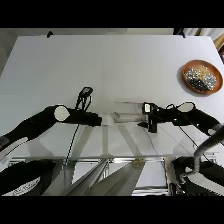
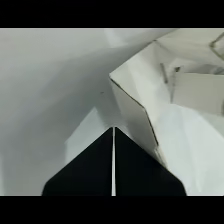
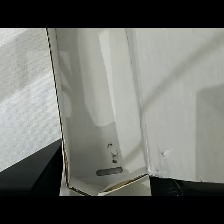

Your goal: Fold the box and place the chain.

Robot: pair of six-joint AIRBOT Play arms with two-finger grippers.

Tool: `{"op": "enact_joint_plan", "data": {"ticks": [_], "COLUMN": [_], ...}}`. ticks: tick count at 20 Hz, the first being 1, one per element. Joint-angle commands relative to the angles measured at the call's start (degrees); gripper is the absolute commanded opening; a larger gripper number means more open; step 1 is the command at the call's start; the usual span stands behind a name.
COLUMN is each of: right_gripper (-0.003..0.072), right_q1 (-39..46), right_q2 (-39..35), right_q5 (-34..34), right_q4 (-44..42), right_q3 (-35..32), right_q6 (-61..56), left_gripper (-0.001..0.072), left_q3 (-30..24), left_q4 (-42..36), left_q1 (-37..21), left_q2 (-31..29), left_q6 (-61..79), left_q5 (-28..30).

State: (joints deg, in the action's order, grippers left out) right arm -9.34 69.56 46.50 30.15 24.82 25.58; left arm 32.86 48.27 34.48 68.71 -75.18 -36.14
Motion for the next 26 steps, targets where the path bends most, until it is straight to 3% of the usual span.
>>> {"op": "enact_joint_plan", "data": {"ticks": [1, 5, 9, 14, 26], "right_gripper": [0.0401, 0.0401, 0.0401, 0.0401, 0.0401], "right_q1": [0.0, 0.0, 0.0, 0.0, 0.0], "right_q2": [0.0, 0.0, 0.0, 0.0, 0.0], "right_q5": [0.0, 0.0, 0.0, 0.0, 0.0], "right_q4": [0.0, 0.0, 0.0, 0.0, 0.0], "right_q3": [0.0, 0.0, 0.0, 0.0, 0.0], "right_q6": [0.0, 0.0, 0.0, 0.0, 0.0], "left_gripper": [0.0077, 0.0215, 0.0284, 0.03, 0.0295], "left_q3": [-0.1, -0.1, 0.2, 0.2, 1.3], "left_q4": [-8.0, -11.3, -17.0, -20.7, -19.6], "left_q1": [2.1, 2.8, 3.1, 5.3, 5.1], "left_q2": [1.2, 1.2, 1.1, 1.1, 1.1], "left_q6": [6.6, 10.6, 16.3, 20.9, 21.0], "left_q5": [2.5, 3.2, 3.2, 4.5, 5.7]}}
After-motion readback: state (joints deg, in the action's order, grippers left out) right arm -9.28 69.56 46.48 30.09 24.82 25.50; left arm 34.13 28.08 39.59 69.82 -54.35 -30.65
